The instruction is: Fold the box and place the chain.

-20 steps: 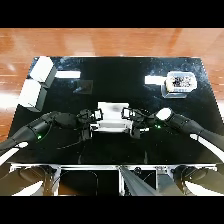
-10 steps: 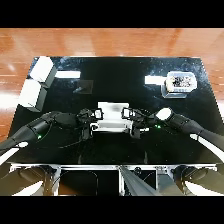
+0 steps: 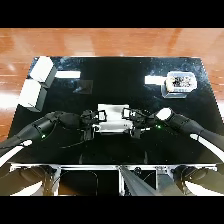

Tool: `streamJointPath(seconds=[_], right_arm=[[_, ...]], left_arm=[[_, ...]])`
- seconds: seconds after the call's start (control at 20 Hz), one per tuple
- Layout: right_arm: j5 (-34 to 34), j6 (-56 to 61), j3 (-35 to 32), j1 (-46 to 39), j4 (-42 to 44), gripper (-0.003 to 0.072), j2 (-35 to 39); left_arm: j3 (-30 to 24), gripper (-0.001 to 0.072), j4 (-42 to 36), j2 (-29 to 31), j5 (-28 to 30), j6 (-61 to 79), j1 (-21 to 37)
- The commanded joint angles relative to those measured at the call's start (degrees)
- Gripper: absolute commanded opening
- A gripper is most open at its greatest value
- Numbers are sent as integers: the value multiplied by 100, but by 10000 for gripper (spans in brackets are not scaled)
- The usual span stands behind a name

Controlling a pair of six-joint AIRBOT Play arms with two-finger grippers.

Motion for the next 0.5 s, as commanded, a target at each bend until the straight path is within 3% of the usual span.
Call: streamJointPath(seconds=[0.0,0.45], right_arm=[[-7,13,7,7,24,555,-4],[-2,13,7,17,-4,555,-4]], left_arm=[[59,305,-39,-79,-188,2,-208],[101,305,-28,-81,-208,0,-195]])
